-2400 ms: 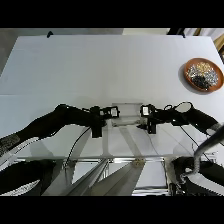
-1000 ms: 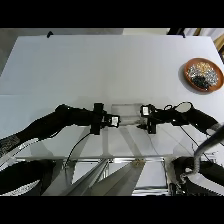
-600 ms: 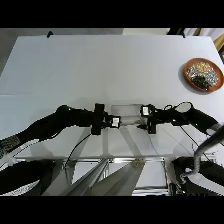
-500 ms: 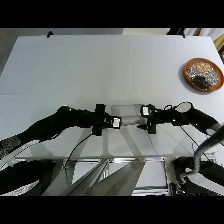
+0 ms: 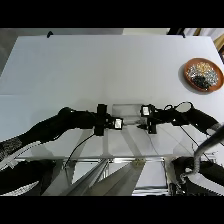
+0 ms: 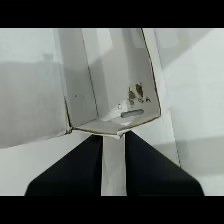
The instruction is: Fold the box and place the chain.
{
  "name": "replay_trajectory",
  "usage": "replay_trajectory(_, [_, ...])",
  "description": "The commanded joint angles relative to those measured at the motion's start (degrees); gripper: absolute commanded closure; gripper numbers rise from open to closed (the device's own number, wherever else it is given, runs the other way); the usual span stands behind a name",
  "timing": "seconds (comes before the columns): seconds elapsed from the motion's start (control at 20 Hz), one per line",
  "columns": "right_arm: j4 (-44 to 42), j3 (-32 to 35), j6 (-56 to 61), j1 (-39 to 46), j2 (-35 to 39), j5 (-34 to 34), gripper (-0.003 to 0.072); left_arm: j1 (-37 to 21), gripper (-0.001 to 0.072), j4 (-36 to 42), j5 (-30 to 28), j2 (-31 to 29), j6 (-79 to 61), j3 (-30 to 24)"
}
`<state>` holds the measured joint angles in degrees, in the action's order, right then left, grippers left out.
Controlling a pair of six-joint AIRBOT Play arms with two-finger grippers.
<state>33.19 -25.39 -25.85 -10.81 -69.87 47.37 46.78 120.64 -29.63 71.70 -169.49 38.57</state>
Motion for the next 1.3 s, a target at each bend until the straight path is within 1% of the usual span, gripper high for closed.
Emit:
replay_trajectory(0.0, [-0.02, 0.02, -0.13, -0.02, 0.04, -0.02, 0.0288, 0.87, 0.0574, 0.22, 2.91, 0.07, -0.04, 0.02])
replay_trajectory(0.3, [-0.02, 0.02, -0.13, -0.02, 0.04, -0.04, 0.0288, 3.06, 0.0573, 0.63, 3.78, 2.29, -0.04, 0.02])
replay_trajectory(0.55, [-0.02, 0.02, -0.13, -0.02, 0.04, -0.02, 0.0288, 3.32, 0.0573, 0.61, 7.67, 2.51, -0.04, 0.02])
replay_trajectory(0.8, [-0.02, 0.02, -0.13, -0.02, 0.04, -0.02, 0.0288, 3.32, 0.0546, 0.63, 8.04, 2.56, -0.04, 0.02])
replay_trajectory(0.9, [-0.02, 0.02, -0.13, -0.02, 0.04, -0.04, 0.0288, 3.43, 0.0398, 0.66, 8.09, 2.89, -0.04, 0.02])
replay_trajectory(1.0, [-0.02, 0.02, -0.13, -0.02, 0.04, -0.04, 0.0288, 3.87, 0.0354, 0.74, 8.07, 3.72, -0.07, 0.02])
replay_trajectory(1.2, [-0.02, 0.02, -0.13, -0.02, 0.04, -0.02, 0.0288, 4.02, 0.0357, 0.83, 8.07, 4.31, -0.04, 0.02])
replay_trajectory(1.25, [-0.02, 0.02, -0.13, -0.02, 0.04, -0.02, 0.0288, 4.02, 0.0405, 0.85, 8.0, 3.89, 0.07, 0.02])
